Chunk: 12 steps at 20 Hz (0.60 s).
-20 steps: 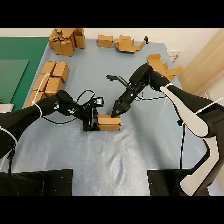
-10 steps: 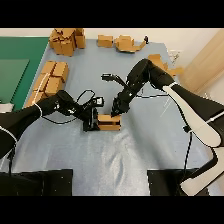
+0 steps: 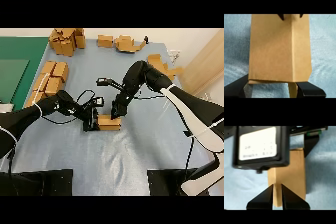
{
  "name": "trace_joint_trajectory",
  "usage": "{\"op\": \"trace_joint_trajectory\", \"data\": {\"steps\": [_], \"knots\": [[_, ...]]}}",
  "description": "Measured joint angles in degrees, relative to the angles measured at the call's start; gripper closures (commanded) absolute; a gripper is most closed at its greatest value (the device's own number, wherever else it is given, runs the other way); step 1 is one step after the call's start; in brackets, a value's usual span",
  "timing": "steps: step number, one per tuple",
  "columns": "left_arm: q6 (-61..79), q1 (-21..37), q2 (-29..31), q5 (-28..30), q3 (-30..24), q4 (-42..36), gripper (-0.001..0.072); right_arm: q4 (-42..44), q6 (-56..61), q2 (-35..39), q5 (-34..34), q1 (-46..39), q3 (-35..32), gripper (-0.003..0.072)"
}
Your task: Fold the box.
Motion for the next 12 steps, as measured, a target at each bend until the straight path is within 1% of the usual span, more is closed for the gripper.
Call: {"op": "trace_joint_trajectory", "data": {"steps": [1,2,5,8,10,12], "knots": [[0.0,0.0,0.0,0.0,0.0,0.0,0.0362,-0.4,0.5,0.0,0.3,0.0,-0.2,0.0578],[-0.1,0.0,0.0,0.0,0.0,0.0,0.0363,-0.8,1.0,0.0,0.9,0.1,-0.2,0.0662],[0.0,0.0,0.0,0.0,0.0,0.0,0.0362,-1.7,1.9,0.2,3.2,0.0,-0.4,0.0678],[0.0,0.0,0.0,0.0,0.0,0.0,0.0363,0.7,1.3,0.4,3.4,-0.1,-0.9,0.0682],[0.0,0.0,0.0,0.0,0.0,0.0,0.0362,2.4,0.5,1.0,4.5,-1.0,-2.2,0.0683],[0.0,0.0,0.0,0.0,0.0,0.0,0.0362,4.3,-0.7,2.5,6.0,-1.9,-4.9,0.0684]]}}
